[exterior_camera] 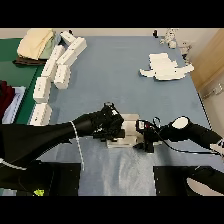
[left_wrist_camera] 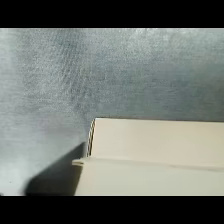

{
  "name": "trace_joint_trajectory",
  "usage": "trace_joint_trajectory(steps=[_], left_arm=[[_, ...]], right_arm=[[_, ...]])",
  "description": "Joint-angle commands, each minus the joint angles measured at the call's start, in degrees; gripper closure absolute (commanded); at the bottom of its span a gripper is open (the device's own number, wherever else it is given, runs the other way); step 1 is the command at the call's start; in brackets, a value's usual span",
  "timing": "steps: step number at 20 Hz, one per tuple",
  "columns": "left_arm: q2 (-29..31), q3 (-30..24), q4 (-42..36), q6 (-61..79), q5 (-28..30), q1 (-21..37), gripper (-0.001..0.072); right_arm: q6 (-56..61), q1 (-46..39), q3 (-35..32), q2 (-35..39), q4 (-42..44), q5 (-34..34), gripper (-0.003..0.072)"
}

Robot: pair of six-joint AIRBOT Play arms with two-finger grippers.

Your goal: Fold the box.

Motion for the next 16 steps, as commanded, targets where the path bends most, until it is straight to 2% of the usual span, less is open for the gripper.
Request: trace_joint_trajectory(steps=[1,6,9,13,16], left_arm=[[0.0,0.0,0.1,-1.1,-0.6,0.0,0.0006],[0.0,0.1,0.1,-1.0,-2.3,0.0,0.0006],[0.8,0.9,0.3,0.8,-8.9,0.2,0.0006],[3.0,7.3,3.4,3.4,-15.9,0.2,0.0006],[4.9,11.2,4.1,5.7,-16.0,0.2,0.0007]], right_arm=[[0.0,0.0,0.0,0.0,0.0,0.0,0.0178],[0.0,0.0,0.0,0.0,0.0,0.0,0.0178],[0.0,0.0,0.0,0.0,0.0,0.0,0.0178],[0.0,0.0,0.0,0.0,0.0,0.0,0.0178],[0.0,0.0,0.0,0.0,0.0,0.0,0.0178]])
